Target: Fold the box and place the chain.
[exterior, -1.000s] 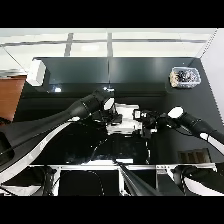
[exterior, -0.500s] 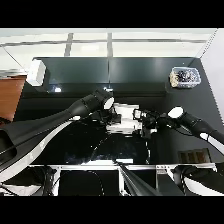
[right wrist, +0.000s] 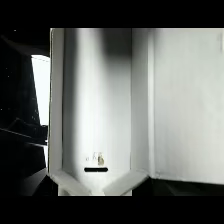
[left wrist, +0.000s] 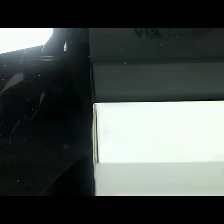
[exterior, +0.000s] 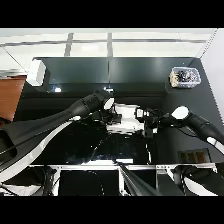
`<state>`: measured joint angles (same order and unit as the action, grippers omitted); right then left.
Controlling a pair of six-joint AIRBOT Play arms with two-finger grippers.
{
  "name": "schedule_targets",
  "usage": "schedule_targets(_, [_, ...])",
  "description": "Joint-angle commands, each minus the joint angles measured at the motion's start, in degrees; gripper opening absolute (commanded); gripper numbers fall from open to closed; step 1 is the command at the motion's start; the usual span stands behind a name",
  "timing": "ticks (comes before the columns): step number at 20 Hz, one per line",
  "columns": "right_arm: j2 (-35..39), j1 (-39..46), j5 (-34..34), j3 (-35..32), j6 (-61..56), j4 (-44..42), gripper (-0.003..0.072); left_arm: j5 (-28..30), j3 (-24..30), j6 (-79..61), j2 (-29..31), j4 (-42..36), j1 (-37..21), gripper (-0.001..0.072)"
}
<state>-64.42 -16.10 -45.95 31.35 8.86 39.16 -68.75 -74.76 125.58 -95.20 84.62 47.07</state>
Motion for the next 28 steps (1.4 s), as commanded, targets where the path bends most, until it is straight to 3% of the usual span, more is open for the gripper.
schedule_targets(1, [4.00, 0.02, -2.43, 0.07, -3.04, 5.09, 0.0702, -0.17, -0.02, 0.04, -0.02, -0.04, 0.02, 0.0026])
schedule_targets(7, [3.96, -0.11, -2.56, 0.04, -2.93, 7.45, 0.0700, -0.33, -0.02, 0.02, -0.02, -0.07, 0.02, 0.0026])
schedule_targets(8, [3.89, -0.13, -3.02, 0.04, -3.10, 7.41, 0.0645, -0.31, -0.02, 0.02, -0.02, -0.07, 0.02, 0.0026])
schedule_targets(9, [3.85, -0.15, -3.72, 0.02, -3.13, 7.39, 0.0451, -0.35, -0.02, 0.02, -0.02, -0.07, 0.02, 0.0026])
schedule_targets(10, [3.67, -0.15, -3.74, 0.00, -3.13, 6.93, 0.0358, -0.35, -0.02, 0.02, -0.02, -0.07, 0.00, 0.0026])
schedule_targets(13, [2.21, -0.52, 0.79, -1.33, -3.08, -2.45, 0.0340, -0.28, -0.02, 0.02, -0.02, -0.04, 0.00, 0.0026])
schedule_targets(14, [1.44, -1.31, 1.16, -1.60, -3.10, -5.03, 0.0207, -0.28, -0.02, 0.02, -0.02, -0.04, 0.00, 0.0026])
schedule_targets(15, [0.42, -2.43, 1.40, -1.62, -3.10, -6.80, 0.0186, -0.28, -0.02, 0.02, -0.02, -0.04, 0.00, 0.0026])
schedule_targets(18, [-2.75, -4.90, 3.96, -1.62, -3.45, -10.64, 0.0188, -0.31, -0.02, 0.02, -0.02, -0.07, 0.00, 0.0026])
schedule_targets(19, [-3.39, -5.14, 5.11, -1.62, -4.07, -11.78, 0.0219, -0.33, -0.02, 0.02, -0.02, -0.07, 0.00, 0.0026])
schedule_targets(20, [-3.67, -5.09, 6.38, -1.62, -5.70, -12.66, 0.0423, -0.33, -0.02, 0.02, -0.02, -0.07, 0.00, 0.0026])
schedule_targets(21, [-3.56, -5.01, 7.26, -1.60, -8.48, -12.44, 0.0434, -0.31, -0.02, 0.02, -0.02, -0.07, 0.00, 0.0026])
schedule_targets(22, [-3.48, -4.63, 7.15, -1.62, -11.61, -12.02, 0.0324, -0.28, -0.02, 0.02, -0.02, -0.07, 0.00, 0.0026])
schedule_targets(23, [-3.45, -4.44, 7.17, -1.62, -14.53, -11.80, 0.0365, -0.33, -0.02, 0.02, -0.02, -0.04, 0.00, 0.0026])
schedule_targets(25, [-2.34, -3.85, 4.74, -1.57, -20.55, -8.76, 0.0185, -0.35, -0.02, 0.02, -0.02, -0.04, 0.00, 0.0026])
schedule_targets(26, [-0.76, -3.43, 3.87, -1.57, -25.46, -5.73, 0.0180, -0.44, -0.02, 0.02, -0.02, -0.04, 0.00, 0.0026])
schedule_targets(27, [1.33, -2.67, 1.31, -1.14, -30.56, -2.29, 0.0029, -0.52, -0.02, 0.02, -0.02, -0.04, 0.00, 0.0026])
schedule_targets(28, [3.93, -1.07, -3.41, 0.04, -36.22, 2.08, 0.0016, -0.52, -0.02, 0.02, -0.02, -0.04, 0.00, 0.0026])
